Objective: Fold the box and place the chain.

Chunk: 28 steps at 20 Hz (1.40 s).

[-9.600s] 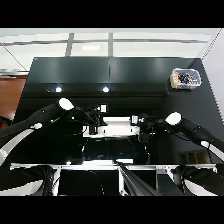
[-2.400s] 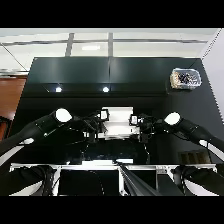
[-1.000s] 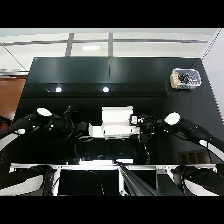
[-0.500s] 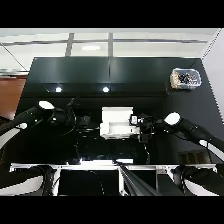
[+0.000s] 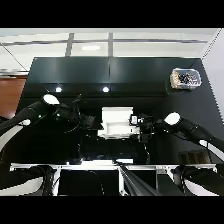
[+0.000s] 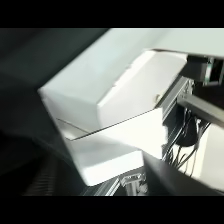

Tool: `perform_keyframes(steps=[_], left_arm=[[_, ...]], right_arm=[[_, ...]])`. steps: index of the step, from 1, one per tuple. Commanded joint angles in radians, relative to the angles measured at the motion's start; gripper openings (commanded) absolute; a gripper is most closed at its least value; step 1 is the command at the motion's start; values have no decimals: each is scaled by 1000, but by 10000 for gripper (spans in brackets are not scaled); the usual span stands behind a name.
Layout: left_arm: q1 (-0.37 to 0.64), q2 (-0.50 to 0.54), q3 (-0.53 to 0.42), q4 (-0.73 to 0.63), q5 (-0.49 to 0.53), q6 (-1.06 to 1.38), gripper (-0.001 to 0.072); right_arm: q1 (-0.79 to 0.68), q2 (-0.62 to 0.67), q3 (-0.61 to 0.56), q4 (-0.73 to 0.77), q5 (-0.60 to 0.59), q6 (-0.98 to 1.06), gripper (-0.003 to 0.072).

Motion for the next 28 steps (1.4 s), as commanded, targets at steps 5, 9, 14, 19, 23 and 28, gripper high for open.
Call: perform_keyframes(steps=[5, 9, 14, 19, 23, 28], left_arm=[[-135, -1, 96, 193, 64, -220, 643], [-163, -1, 130, 194, 87, -299, 620], [-165, -1, 133, 193, 57, -333, 538], [-200, -1, 137, 214, 105, -408, 538], [-239, -1, 137, 264, 169, -486, 535], [-287, -1, 137, 394, 204, -638, 534]], right_arm=[[1, 0, 0, 0, 0, 0, 139], [1, 0, 0, 0, 0, 0, 140], [1, 0, 0, 0, 0, 0, 139], [1, 0, 0, 0, 0, 0, 139], [1, 0, 0, 0, 0, 0, 139], [1, 0, 0, 0, 0, 0, 139]])
